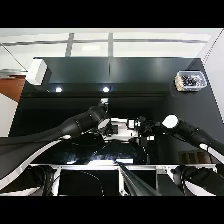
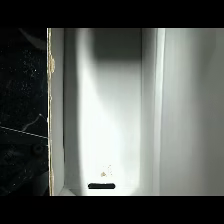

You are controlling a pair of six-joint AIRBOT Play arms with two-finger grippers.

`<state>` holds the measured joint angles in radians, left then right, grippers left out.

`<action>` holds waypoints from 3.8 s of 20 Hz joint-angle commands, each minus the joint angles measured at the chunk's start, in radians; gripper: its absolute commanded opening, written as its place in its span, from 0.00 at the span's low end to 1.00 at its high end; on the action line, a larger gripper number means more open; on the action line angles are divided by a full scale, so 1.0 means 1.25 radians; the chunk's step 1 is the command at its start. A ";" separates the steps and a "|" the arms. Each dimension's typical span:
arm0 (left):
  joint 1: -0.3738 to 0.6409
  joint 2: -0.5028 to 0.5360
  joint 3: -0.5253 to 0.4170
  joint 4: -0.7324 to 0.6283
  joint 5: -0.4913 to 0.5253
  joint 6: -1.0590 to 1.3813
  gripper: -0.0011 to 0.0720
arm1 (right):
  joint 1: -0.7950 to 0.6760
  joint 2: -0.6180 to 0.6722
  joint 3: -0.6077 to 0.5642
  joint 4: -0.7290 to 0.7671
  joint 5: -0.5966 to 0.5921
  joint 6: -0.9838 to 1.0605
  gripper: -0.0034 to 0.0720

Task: Fold the box and place the chain.

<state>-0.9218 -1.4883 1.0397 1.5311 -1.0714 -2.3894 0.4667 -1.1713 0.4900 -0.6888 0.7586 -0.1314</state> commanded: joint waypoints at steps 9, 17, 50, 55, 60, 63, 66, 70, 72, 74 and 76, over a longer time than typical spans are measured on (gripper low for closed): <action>0.001 -0.003 0.001 -0.019 0.036 0.000 0.06 | 0.001 0.000 0.000 0.000 0.000 0.001 0.61; 0.005 0.000 0.001 -0.007 0.017 0.000 0.06 | -0.029 0.079 0.000 -0.092 0.052 0.147 1.00; 0.005 0.000 0.001 0.018 -0.009 0.004 0.06 | 0.045 0.057 0.000 0.025 0.012 0.132 0.33; 0.005 0.000 0.001 0.018 -0.009 0.004 0.06 | 0.045 0.057 0.000 0.025 0.011 0.134 0.50; 0.005 0.000 0.001 0.018 -0.009 0.003 0.06 | 0.045 0.057 0.000 0.022 -0.001 0.143 0.37; 0.005 0.000 0.001 0.019 -0.007 0.003 0.06 | 0.045 0.057 0.000 0.021 -0.003 0.145 0.41; 0.005 0.000 0.001 0.020 -0.005 0.003 0.06 | 0.045 0.059 0.000 0.015 -0.003 0.145 0.20; 0.005 0.000 0.001 0.020 -0.006 0.003 0.06 | 0.015 0.125 0.009 -0.128 0.038 0.378 0.08; 0.005 0.000 0.001 0.019 -0.006 0.003 0.06 | -0.037 0.186 0.034 -0.218 0.152 0.486 0.09; 0.005 0.000 0.001 0.020 -0.005 0.003 0.06 | -0.114 0.250 0.053 -0.248 0.247 0.569 0.09; 0.005 0.000 0.001 0.019 -0.005 0.003 0.06 | -0.213 0.299 0.056 -0.249 0.301 0.677 0.08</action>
<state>-0.9161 -1.4887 1.0401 1.5536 -1.0763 -2.3878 0.3279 -0.8837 0.5434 -0.9337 0.9947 0.4995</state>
